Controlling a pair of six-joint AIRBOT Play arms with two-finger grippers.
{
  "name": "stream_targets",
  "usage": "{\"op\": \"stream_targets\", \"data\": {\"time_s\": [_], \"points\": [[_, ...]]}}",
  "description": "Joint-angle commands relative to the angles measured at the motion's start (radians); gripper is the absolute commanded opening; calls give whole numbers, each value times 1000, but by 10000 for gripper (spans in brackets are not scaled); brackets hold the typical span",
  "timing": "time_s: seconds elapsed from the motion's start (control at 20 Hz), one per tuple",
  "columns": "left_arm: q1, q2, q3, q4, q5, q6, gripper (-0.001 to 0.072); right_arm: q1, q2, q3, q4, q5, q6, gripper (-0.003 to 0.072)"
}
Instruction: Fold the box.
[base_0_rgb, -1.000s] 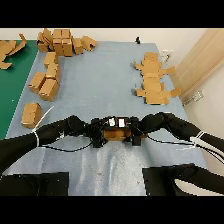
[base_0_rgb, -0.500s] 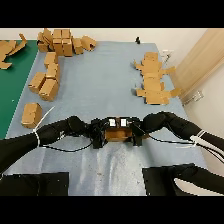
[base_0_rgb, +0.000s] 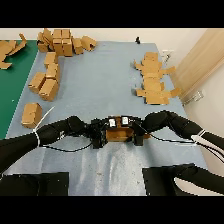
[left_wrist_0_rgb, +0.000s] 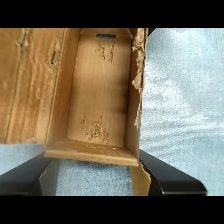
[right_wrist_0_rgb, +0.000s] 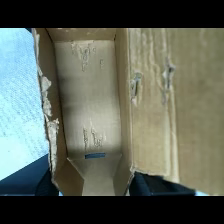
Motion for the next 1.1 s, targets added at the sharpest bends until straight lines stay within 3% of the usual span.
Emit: {"op": "stream_targets", "data": {"time_s": [0.0, 1.05], "points": [[0, 0, 0, 0, 1, 0, 583, -1, 1, 1, 10, 8, 0, 499], [0, 0, 0, 0, 22, 1, 583, 20, -10, 1, 32, 34, 0, 499]]}}
